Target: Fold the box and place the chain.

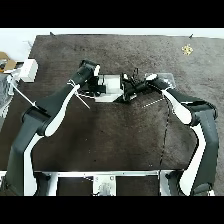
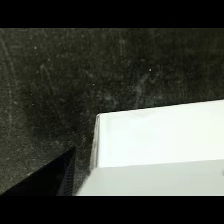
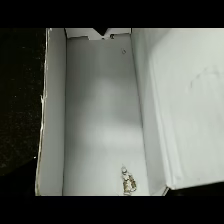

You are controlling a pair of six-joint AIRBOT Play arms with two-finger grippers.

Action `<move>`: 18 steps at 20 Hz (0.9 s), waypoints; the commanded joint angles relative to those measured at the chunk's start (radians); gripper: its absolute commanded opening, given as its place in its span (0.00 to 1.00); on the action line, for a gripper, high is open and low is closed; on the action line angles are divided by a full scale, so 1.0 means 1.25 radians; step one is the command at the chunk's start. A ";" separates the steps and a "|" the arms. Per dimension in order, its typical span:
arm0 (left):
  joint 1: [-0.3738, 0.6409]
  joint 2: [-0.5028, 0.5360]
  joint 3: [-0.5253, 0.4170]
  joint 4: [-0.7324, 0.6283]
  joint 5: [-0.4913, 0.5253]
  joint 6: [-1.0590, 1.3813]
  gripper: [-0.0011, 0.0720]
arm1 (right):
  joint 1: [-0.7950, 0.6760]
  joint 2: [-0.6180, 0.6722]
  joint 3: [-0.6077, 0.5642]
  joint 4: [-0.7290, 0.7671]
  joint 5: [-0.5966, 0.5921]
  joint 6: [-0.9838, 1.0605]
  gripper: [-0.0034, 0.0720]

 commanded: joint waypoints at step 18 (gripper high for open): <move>-0.008 -0.013 0.001 0.007 0.010 -0.088 0.03 | 0.001 0.000 0.000 0.000 0.000 0.000 0.57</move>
